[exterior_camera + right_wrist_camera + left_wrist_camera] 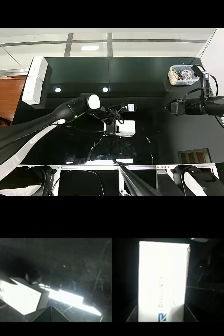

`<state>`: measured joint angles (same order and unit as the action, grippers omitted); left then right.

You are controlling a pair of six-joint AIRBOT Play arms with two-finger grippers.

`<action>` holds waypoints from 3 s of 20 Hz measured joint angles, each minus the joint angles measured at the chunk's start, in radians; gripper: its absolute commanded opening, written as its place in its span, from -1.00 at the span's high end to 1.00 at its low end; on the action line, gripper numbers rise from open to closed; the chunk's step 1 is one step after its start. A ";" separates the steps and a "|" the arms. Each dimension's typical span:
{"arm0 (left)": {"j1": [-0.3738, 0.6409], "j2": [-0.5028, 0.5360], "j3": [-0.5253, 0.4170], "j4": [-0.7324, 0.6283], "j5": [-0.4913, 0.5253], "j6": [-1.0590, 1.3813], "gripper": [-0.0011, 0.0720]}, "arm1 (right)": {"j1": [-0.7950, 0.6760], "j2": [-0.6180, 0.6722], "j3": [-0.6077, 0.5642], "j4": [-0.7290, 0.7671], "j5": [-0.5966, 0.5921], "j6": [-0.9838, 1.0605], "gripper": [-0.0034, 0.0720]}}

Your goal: Fold the box and place the chain.

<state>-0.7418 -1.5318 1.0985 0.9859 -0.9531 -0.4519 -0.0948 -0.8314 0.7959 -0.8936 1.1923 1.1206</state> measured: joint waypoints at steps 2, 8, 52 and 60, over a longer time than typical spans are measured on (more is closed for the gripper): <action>-0.004 0.016 0.023 0.097 -0.030 -0.106 0.02 | 0.000 0.000 0.000 0.000 -0.003 0.000 0.86; 0.140 0.255 0.068 0.386 -0.188 -0.524 0.02 | 0.000 0.000 0.000 0.000 -0.010 0.000 0.86; 0.936 0.560 -0.166 -0.002 -0.016 -0.550 0.90 | 0.090 -0.219 0.001 -0.205 -0.369 0.044 0.86; 0.861 0.721 -0.349 0.023 0.119 -0.587 0.90 | 0.094 -0.234 0.001 -0.237 -0.388 0.047 0.86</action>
<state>0.1188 -0.8108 0.7494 1.0092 -0.8341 -1.0393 -0.0010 -1.0657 0.7967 -1.1305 0.8047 1.1675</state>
